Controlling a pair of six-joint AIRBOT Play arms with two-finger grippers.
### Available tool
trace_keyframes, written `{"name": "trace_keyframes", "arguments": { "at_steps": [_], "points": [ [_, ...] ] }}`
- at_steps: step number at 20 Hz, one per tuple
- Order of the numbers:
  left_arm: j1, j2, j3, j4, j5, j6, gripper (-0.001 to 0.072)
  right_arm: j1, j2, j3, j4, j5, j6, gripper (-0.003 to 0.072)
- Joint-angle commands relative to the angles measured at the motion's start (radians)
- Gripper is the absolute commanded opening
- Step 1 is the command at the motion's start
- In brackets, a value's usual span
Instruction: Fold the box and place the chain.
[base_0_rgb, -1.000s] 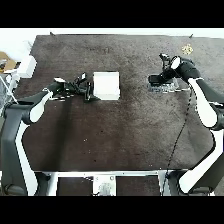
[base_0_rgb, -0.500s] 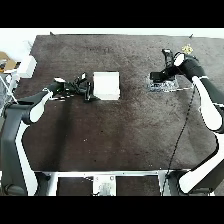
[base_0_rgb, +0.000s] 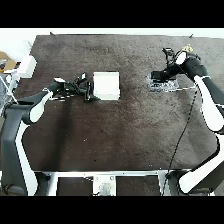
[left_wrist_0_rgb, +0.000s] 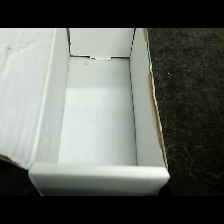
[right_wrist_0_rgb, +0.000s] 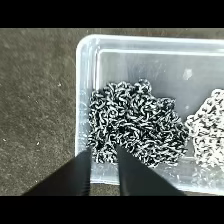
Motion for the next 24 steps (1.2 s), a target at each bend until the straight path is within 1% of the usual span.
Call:
{"name": "trace_keyframes", "arguments": {
  "at_steps": [1,7,13,14,15,19,24],
  "points": [
    [0.0,0.0,0.0,0.0,0.0,0.0,0.0395,0.001,-0.035,0.0,0.002,0.029,-0.005,0.0196],
    [0.0,0.0,0.0,0.0,0.0,0.0,0.0395,0.001,-0.058,0.0,-0.001,0.037,-0.009,0.0196],
    [0.0,0.0,0.0,0.0,0.0,0.0,0.0395,0.001,-0.079,0.003,-0.008,0.008,-0.008,0.0193],
    [0.0,0.0,0.0,0.0,0.0,0.0,0.0395,0.001,-0.079,0.003,-0.009,0.008,-0.008,0.0049],
    [0.0,0.0,0.0,0.0,0.0,0.0,0.0395,0.001,-0.079,0.004,-0.008,0.008,-0.008,0.0019],
    [0.0,0.0,0.0,0.0,0.0,0.0,0.0395,0.001,-0.05,0.005,-0.006,0.011,-0.008,0.0018],
    [0.0,0.0,0.0,0.0,0.0,0.0,0.0395,0.001,0.032,0.005,-0.016,0.013,-0.014,0.0001]
  ]
}}
